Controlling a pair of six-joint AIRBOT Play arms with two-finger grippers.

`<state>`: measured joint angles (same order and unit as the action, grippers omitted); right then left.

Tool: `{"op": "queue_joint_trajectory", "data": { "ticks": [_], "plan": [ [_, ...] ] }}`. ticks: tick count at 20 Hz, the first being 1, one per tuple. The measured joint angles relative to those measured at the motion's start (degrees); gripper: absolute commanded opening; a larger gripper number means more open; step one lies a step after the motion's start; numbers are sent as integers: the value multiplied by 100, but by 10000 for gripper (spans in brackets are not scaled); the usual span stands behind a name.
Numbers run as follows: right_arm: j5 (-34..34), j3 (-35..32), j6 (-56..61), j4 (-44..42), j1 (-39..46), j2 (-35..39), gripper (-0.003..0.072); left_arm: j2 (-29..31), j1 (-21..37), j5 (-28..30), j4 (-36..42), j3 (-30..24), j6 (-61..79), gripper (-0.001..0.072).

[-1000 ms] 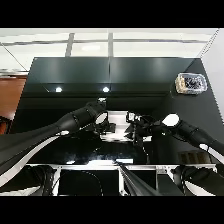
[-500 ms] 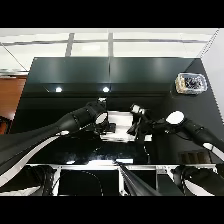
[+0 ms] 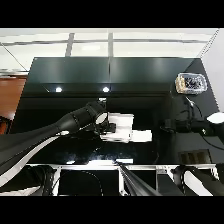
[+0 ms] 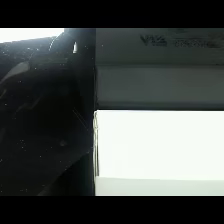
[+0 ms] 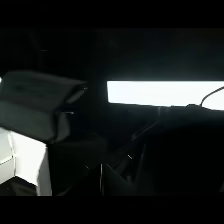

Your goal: Fold the box and place the chain.

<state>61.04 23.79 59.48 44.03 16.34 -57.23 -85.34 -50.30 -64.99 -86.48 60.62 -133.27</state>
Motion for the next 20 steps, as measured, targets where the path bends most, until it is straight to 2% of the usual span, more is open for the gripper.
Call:
{"op": "queue_joint_trajectory", "data": {
  "ticks": [3, 7, 10, 14, 16, 20],
  "plan": [
    [83, -369, 413, -302, -11, -50, 11, -2, 0, -2, -2, 0, 0, 28],
    [61, -549, 398, -1080, -846, -437, 10, 0, 0, -4, -4, 0, 0, 27],
    [-131, -522, 225, -1569, -1517, -723, 11, 0, 0, -7, -4, 0, 0, 27],
    [-111, -173, 20, -1786, -1917, -861, 29, 0, 0, -7, -4, 0, 0, 27],
    [70, 105, -57, -1790, -1991, -883, 640, -2, 0, -7, -4, 0, 0, 27],
    [424, 496, -118, -1805, -2061, -903, 651, 0, 0, -7, -4, 0, 0, 27]
  ]
}}
